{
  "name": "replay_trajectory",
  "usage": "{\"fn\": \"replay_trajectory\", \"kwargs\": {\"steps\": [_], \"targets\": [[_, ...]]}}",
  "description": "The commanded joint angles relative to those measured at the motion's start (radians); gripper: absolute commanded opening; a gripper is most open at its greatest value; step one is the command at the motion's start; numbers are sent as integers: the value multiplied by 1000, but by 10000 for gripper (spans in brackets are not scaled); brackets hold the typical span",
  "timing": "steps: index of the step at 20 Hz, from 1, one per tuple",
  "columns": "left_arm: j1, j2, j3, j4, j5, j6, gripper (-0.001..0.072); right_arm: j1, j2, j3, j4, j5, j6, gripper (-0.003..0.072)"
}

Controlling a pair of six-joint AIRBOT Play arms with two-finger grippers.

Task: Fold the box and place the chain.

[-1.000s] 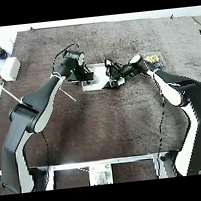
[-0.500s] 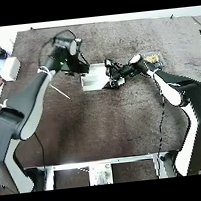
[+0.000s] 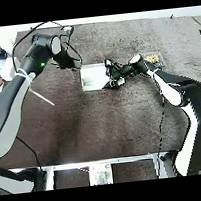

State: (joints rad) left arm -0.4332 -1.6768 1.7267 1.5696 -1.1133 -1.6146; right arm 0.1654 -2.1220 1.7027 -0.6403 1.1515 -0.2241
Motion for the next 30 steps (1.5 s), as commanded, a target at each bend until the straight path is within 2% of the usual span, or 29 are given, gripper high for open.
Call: {"fn": "replay_trajectory", "kwargs": {"steps": [1, 3, 6, 9, 11, 12, 13, 15, 17, 18, 20, 23, 25, 26, 28, 30], "targets": [[67, 76, -213, -268, 251, 239, 463, 0, -1, 0, 0, 0, 0, 472], [113, 85, -307, -464, 336, 439, 464, 0, -1, 0, 0, 0, 0, 471], [142, 86, -333, -472, 347, 456, 465, 0, -1, 0, 0, 0, 0, 472], [143, 85, -333, -486, 453, 466, 464, 0, -1, 0, 0, 1, 0, 471], [146, 75, -333, -509, 513, 591, 466, 0, -1, 0, 0, 1, 0, 472], [156, 65, -333, -568, 513, 701, 466, 0, -1, 0, 0, 0, 0, 472], [177, 51, -333, -661, 493, 810, 466, 0, -1, 0, 0, 1, 0, 472], [257, 9, -333, -952, 414, 1066, 466, 0, -1, 0, 0, 0, 0, 472], [334, -50, -328, -1275, 256, 1403, 465, 0, -1, 0, 0, 0, 0, 471], [366, -92, -306, -1355, 162, 1501, 465, 0, -1, 0, 0, 0, 0, 472], [399, -195, -227, -1359, 60, 1516, 465, 0, -1, 0, 0, 0, 0, 472], [403, -337, -121, -1294, -60, 1624, 467, 0, -1, 0, 0, 0, 0, 471], [403, -373, -115, -1250, -53, 1740, 566, 0, -1, 0, 0, 0, 0, 471], [403, -383, -116, -1226, -58, 1805, 567, 0, -1, 0, 0, 1, 0, 472], [401, -390, -116, -1197, -97, 1942, 720, -1, -1, 0, 0, 1, 0, 472], [389, -390, -116, -1178, -129, 2036, 720, 0, -1, 0, 0, 0, 0, 472]]}}
